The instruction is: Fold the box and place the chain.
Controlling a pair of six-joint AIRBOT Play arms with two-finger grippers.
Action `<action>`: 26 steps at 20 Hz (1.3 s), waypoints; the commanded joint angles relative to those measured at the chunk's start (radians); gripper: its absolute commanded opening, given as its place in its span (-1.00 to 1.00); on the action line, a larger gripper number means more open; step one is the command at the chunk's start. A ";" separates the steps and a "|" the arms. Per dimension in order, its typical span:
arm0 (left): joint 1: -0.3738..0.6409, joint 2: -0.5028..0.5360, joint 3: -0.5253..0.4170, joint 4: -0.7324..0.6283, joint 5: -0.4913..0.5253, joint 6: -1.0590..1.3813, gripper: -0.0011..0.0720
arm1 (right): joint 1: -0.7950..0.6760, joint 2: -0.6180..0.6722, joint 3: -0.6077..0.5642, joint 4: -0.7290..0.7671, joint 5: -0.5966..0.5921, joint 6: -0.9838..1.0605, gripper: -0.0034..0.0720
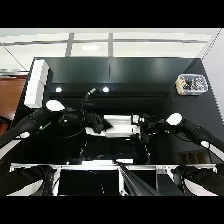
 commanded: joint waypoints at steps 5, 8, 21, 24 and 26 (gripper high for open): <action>-0.006 -0.086 0.031 0.138 0.282 0.064 -0.90 | 0.000 -0.001 0.000 0.001 0.001 0.001 0.16; -0.010 -0.172 0.116 0.389 0.131 -0.076 -0.90 | 0.000 -0.001 0.000 0.001 0.001 0.002 0.16; 0.104 -0.052 0.253 0.473 -0.067 -0.141 -0.90 | 0.000 -0.001 0.000 0.002 0.001 0.002 0.16; 0.171 0.093 0.163 0.439 -0.061 -0.114 -0.90 | 0.000 -0.001 0.000 0.002 0.001 0.002 0.16; 0.183 0.149 0.075 0.317 -0.023 0.061 -0.90 | 0.000 -0.001 0.000 0.002 0.001 0.002 0.16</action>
